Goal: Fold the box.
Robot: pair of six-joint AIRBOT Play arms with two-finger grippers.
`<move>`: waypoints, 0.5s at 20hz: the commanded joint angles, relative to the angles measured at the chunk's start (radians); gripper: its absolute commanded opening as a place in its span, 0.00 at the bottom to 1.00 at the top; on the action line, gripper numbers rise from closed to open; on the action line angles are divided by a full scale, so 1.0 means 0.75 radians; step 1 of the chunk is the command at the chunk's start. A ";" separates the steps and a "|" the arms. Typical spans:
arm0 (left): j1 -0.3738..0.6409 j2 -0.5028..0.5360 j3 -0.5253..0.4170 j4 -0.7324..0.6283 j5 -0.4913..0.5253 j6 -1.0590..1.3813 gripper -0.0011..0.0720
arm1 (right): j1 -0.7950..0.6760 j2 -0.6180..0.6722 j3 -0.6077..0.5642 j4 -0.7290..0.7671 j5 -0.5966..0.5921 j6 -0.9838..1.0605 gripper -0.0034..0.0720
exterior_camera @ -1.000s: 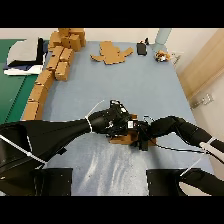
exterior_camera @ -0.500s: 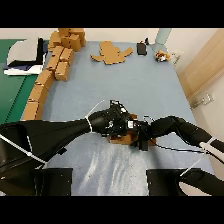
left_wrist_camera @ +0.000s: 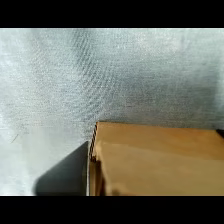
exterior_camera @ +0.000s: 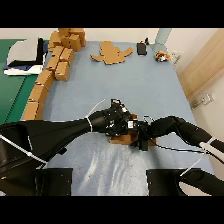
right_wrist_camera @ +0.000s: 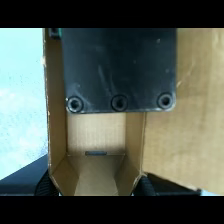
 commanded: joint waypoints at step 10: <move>-0.034 -0.006 0.002 0.084 0.013 -0.001 0.16 | 0.001 0.001 0.000 0.001 0.000 0.001 0.68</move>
